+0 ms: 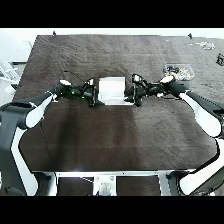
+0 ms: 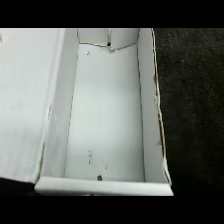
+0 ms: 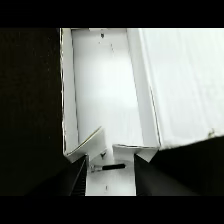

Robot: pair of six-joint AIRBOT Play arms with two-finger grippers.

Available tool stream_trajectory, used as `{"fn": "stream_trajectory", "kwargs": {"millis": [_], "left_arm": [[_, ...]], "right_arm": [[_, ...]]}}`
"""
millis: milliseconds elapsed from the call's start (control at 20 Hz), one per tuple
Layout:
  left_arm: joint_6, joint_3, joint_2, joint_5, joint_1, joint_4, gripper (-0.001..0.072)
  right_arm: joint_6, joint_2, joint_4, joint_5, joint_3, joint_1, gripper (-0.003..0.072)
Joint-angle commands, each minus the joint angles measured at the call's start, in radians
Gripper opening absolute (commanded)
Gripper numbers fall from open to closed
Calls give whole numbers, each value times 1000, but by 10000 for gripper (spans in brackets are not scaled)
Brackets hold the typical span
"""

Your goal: Fold the box and place the chain.

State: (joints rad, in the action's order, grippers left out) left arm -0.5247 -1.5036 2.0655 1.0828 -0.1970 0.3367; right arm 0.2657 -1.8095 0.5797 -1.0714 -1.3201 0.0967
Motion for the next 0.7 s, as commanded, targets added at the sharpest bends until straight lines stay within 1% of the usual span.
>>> {"fn": "stream_trajectory", "kwargs": {"millis": [0,250,500,550,650], "left_arm": [[1,0,0,0,-1,0,542],[1,0,0,3,-1,0,542],[1,0,0,3,-1,0,542],[1,0,0,3,-1,0,542],[1,0,0,3,-1,0,543]], "right_arm": [[1,-2,-3,22,-22,32,342],[0,-7,-3,36,-27,64,342],[-7,-14,10,61,-28,66,350],[-7,-16,16,62,-28,66,380],[-7,-17,44,61,-28,66,508]]}}
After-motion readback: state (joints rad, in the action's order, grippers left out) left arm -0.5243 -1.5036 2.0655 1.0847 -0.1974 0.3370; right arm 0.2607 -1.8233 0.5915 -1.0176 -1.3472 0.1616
